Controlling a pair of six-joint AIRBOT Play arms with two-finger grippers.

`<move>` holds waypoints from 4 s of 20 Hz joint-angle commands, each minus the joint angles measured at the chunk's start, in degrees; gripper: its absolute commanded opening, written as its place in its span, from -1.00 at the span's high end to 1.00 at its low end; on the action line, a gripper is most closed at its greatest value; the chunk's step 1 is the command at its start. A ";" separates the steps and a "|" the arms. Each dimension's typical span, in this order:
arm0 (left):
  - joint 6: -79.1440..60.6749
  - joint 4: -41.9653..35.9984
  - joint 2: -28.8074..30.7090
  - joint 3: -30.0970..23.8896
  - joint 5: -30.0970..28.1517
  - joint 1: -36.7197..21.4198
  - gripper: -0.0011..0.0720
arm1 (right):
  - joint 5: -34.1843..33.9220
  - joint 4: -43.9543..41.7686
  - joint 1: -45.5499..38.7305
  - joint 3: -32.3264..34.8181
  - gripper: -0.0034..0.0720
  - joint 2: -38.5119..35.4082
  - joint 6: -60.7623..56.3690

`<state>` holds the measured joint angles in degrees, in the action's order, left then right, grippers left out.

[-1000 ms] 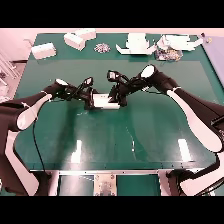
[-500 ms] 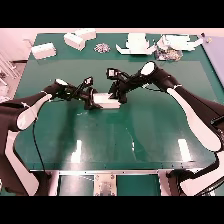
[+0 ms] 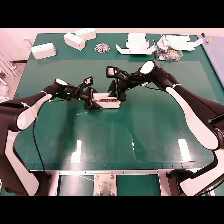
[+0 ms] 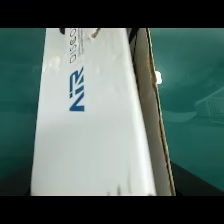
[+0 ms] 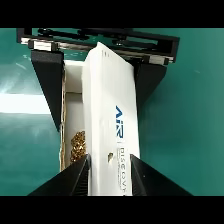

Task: Fold the box and place the chain.

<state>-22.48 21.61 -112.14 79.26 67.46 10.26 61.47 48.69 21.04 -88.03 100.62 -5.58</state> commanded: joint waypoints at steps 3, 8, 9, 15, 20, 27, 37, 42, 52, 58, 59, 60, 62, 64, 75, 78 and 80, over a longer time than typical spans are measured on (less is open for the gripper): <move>-0.04 0.02 0.04 0.02 0.09 0.04 -0.75 | 0.61 -0.17 0.66 -0.07 0.14 0.87 -0.22; -0.04 0.02 0.04 0.02 0.09 0.04 -0.75 | 5.95 -0.20 1.01 -0.07 0.12 0.85 -2.40; -0.04 0.02 0.04 0.02 0.09 0.04 -0.75 | 6.45 -0.20 1.01 -0.07 0.12 0.85 -2.38; -0.04 0.02 0.04 0.02 0.09 0.04 -0.75 | 6.54 -0.20 1.01 0.52 -0.07 0.87 -3.19; -0.04 0.04 0.04 0.02 0.09 0.04 -0.75 | 6.60 -0.94 0.79 2.12 -0.14 0.98 -3.19; -0.04 0.02 0.04 0.02 0.09 0.04 -0.75 | 6.58 -18.36 -4.48 6.27 -0.13 0.98 0.92; -0.04 0.02 0.04 0.02 0.07 0.04 -0.75 | 5.90 -27.65 -6.08 10.34 0.90 2.62 2.60; -0.04 0.02 0.04 0.02 0.07 0.04 -0.75 | 6.01 -24.52 -5.20 11.87 0.91 5.44 -2.43; -0.04 0.02 0.04 0.02 0.07 0.04 -0.75 | 7.06 -28.87 -5.20 11.06 0.91 -0.15 -4.68; -0.04 0.00 0.04 0.02 0.07 0.04 -0.75 | 6.97 -28.76 -5.55 11.28 0.91 -12.52 -11.50; -0.04 0.00 0.04 0.02 0.07 0.04 -0.75 | 6.54 -27.65 -5.55 12.11 0.91 -14.62 -13.88; -0.04 0.00 0.04 0.02 0.07 0.04 -0.75 | 5.27 -26.51 -5.55 14.03 0.92 -17.14 -16.41; -0.04 0.00 0.04 0.02 0.04 0.04 -0.75 | 0.74 -21.20 -5.55 20.11 0.91 -23.39 -20.87; -0.04 0.00 0.04 0.02 0.07 0.04 -0.75 | -4.31 -13.03 -5.55 27.26 0.91 -30.67 -26.23; -0.11 0.00 0.04 0.02 0.02 0.04 -0.75 | -20.33 6.21 -12.44 59.49 0.91 -61.26 -40.94; -0.48 -3.39 0.04 0.20 -1.64 -0.04 -0.75 | -20.06 6.25 -13.05 60.92 0.91 -61.59 -40.94; -0.48 -3.61 0.09 0.20 -1.46 -0.02 -0.75 | -20.02 6.23 -13.05 60.92 0.91 -61.59 -40.94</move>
<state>-22.79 19.49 -112.09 79.37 66.57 10.31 41.82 54.37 8.60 -28.58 40.05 -45.98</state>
